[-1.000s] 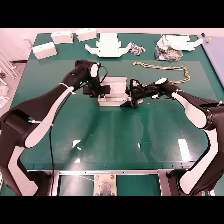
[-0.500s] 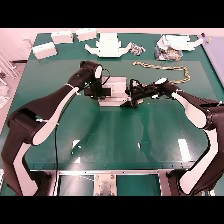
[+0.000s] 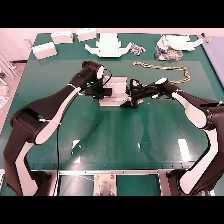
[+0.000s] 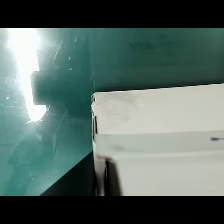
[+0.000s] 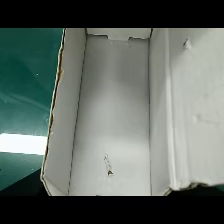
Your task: Fold the box and place the chain.
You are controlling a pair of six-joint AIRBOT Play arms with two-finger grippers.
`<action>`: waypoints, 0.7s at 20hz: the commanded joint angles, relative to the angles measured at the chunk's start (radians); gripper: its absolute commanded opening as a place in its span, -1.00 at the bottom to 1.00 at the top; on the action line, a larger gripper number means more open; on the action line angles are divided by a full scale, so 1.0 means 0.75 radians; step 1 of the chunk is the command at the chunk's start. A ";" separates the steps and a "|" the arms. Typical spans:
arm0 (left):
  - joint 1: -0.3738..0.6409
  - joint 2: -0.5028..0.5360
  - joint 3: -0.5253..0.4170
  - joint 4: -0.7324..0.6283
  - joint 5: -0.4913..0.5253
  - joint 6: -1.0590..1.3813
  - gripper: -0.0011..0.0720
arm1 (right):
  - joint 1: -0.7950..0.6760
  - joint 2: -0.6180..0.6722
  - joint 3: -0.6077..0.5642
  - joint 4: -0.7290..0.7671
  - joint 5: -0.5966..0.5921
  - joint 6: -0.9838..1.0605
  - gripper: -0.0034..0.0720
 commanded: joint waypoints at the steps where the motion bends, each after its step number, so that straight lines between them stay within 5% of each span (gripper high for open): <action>1: -0.001 -0.004 0.002 0.004 -0.027 0.004 -0.84 | -0.001 0.001 0.000 0.000 0.001 -0.001 0.56; 9: -0.001 0.008 0.003 0.014 -0.016 0.005 -0.90 | -0.001 0.001 0.000 -0.001 0.002 -0.001 0.56; 10: 0.001 0.013 0.008 0.013 -0.022 0.005 -0.59 | -0.001 0.001 0.000 0.000 0.001 -0.001 0.56; 11: 0.004 0.013 0.027 0.013 -0.047 0.006 0.12 | -0.001 0.001 0.000 -0.001 0.001 -0.001 0.56; 12: 0.008 0.013 0.049 0.013 -0.067 0.025 0.28 | -0.001 0.001 0.000 -0.001 0.002 -0.001 0.56; 14: 0.010 0.013 0.090 0.008 -0.107 0.030 0.28 | -0.001 0.001 0.000 -0.001 0.001 -0.001 0.56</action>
